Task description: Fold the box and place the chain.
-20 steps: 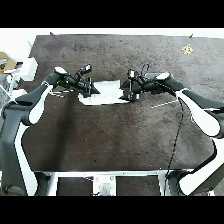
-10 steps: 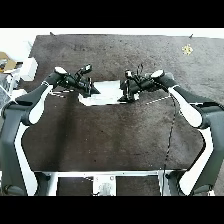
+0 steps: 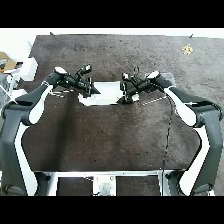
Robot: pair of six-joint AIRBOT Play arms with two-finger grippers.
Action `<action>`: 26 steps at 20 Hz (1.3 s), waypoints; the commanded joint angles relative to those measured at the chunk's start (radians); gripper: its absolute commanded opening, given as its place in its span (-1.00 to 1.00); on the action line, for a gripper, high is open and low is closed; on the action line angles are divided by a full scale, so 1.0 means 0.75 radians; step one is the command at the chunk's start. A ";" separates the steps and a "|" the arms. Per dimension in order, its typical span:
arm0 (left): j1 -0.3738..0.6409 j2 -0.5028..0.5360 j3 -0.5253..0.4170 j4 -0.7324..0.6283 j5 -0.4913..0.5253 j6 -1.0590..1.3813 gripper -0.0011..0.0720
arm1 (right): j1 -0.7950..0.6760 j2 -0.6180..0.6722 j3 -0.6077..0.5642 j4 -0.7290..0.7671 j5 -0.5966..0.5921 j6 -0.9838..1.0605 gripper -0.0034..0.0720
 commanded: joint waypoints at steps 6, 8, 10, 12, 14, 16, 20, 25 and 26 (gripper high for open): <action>-0.001 -0.001 0.000 0.000 0.001 -0.001 -0.93 | 0.004 -0.025 0.003 0.006 -0.001 -0.039 0.72; -0.001 -0.001 0.000 -0.001 0.001 -0.001 -0.93 | 0.004 -0.025 0.003 0.007 -0.002 -0.039 0.72; -0.001 -0.001 0.000 0.000 0.001 0.000 -0.93 | 0.004 -0.025 0.003 0.013 -0.003 -0.052 0.72; -0.001 -0.001 0.000 0.000 0.001 -0.001 -0.93 | 0.005 -0.025 0.004 0.048 -0.007 -0.053 0.72; -0.001 -0.001 0.000 0.000 0.001 -0.001 -0.93 | 0.013 -0.025 0.003 0.061 -0.011 -0.053 0.72; -0.001 -0.001 0.000 0.000 0.001 -0.001 -0.93 | 0.020 -0.040 0.003 0.062 -0.012 -0.052 0.72; -0.001 -0.001 0.000 -0.001 0.001 -0.001 -0.93 | 0.009 -0.053 0.003 0.062 -0.041 -0.053 0.52; -0.001 -0.001 0.000 0.000 0.001 0.000 -0.93 | 0.009 -0.053 0.003 -0.023 -0.041 -0.051 0.45; -0.001 -0.001 0.000 0.000 0.001 -0.001 -0.93 | 0.009 -0.053 0.003 -0.028 -0.044 -0.048 0.29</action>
